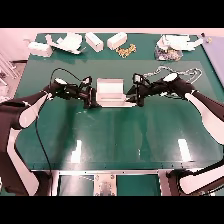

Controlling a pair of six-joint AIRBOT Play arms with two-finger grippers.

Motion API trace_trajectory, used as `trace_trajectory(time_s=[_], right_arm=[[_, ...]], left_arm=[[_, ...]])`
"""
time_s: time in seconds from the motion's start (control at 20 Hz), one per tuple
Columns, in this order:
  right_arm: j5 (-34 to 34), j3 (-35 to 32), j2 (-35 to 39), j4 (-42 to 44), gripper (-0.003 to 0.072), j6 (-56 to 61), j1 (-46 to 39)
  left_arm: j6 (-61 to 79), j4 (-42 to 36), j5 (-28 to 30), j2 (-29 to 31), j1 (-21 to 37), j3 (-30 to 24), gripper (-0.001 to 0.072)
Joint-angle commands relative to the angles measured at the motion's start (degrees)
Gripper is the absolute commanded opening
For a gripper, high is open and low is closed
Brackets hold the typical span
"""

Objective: Fold the box and place the chain.

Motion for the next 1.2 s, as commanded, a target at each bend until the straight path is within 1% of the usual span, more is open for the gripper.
trace_trajectory(time_s=[0.0,0.1,0.25,0.4,0.5,0.6,0.65,0.7,0.75,0.8,0.9,0.95,1.1,1.15], right_arm=[[0.02,0.0,-0.74,1.62,0.0276,-1.46,0.81],[0.02,0.0,-1.16,3.17,0.0258,-1.97,2.16],[-0.44,0.02,-1.95,4.87,0.0257,-5.2,4.17],[-4.2,0.07,-2.78,6.21,0.0261,-5.42,4.85],[-4.26,0.07,-3.19,8.15,0.0265,-6.21,4.83],[-4.26,0.07,-3.56,8.7,0.0321,-7.78,4.83],[-4.26,0.07,-3.78,9.07,0.0387,-8.17,4.83],[-4.26,0.07,-4.0,9.07,0.0434,-8.52,4.83],[-4.17,0.04,-4.26,9.07,0.0451,-9.14,4.83],[-4.2,0.07,-4.52,9.07,0.0554,-9.53,4.83],[-4.17,0.07,-5.01,9.03,0.0572,-9.66,4.81],[-4.09,0.07,-5.07,9.05,0.0592,-9.66,4.81],[-4.11,0.07,-5.07,9.01,0.0596,-9.64,4.81],[-4.26,0.13,-5.03,8.94,0.0524,-9.62,4.66]], left_arm=[[0.0,0.0,0.02,0.04,0.02,0.07,0.0579],[0.0,0.02,0.04,0.04,0.02,0.07,0.0579],[0.0,0.02,0.02,0.04,0.02,0.07,0.0579],[0.0,0.0,0.04,0.04,0.02,0.07,0.0579],[0.0,0.0,0.04,0.04,0.02,0.07,0.0579],[0.0,0.0,0.02,0.04,0.02,0.07,0.0579],[0.0,0.0,0.04,0.04,0.02,0.07,0.0579],[0.0,0.0,0.04,0.04,0.02,0.07,0.0579],[0.0,0.0,0.04,0.04,0.02,0.07,0.0579],[0.0,0.0,0.02,0.04,0.02,0.07,0.0579],[0.0,0.0,0.04,0.04,0.02,0.07,0.0579],[0.0,0.02,0.04,0.04,0.02,0.07,0.0579],[0.0,0.02,0.04,0.04,0.02,0.07,0.0579],[0.0,0.02,0.02,0.04,0.02,0.07,0.0579]])
